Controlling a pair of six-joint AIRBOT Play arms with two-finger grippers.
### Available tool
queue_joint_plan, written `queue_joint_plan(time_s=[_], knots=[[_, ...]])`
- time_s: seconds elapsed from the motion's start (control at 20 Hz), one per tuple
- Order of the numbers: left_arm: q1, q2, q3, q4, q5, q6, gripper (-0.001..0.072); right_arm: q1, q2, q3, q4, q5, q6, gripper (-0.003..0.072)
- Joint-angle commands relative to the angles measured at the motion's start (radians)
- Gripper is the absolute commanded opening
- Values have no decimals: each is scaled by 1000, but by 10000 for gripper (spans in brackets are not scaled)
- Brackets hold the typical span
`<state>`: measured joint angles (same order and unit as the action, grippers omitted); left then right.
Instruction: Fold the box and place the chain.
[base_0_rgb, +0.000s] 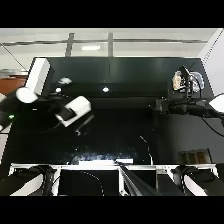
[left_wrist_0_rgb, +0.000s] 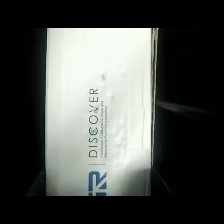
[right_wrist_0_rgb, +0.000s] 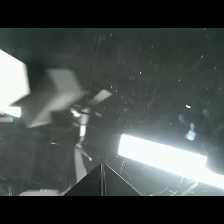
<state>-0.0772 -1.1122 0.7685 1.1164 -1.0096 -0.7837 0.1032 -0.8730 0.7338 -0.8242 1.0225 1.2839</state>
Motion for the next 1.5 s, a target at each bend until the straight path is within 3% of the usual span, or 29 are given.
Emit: queue_joint_plan(time_s=[0.0, 0.25, 0.45, 0.95, 1.2, 1.45], knots=[[324, 53, -66, -14, -85, -145, 284, -3, 0, 1, 0, -28, -11, 29], [646, 59, -47, 180, -266, -239, 290, -3, 0, 1, -6, -38, -55, 28], [761, 72, -44, 241, -241, -226, 297, -3, 0, 1, -23, -49, -55, 28], [776, 69, -48, 187, 160, 26, 298, -3, 0, 1, -23, -58, -10, 29], [776, 26, -48, 130, 235, 69, 299, -3, 0, 1, -22, -48, 24, 29], [776, -14, -48, 68, 214, 128, 300, -3, 0, 1, -23, -20, 41, 29]])
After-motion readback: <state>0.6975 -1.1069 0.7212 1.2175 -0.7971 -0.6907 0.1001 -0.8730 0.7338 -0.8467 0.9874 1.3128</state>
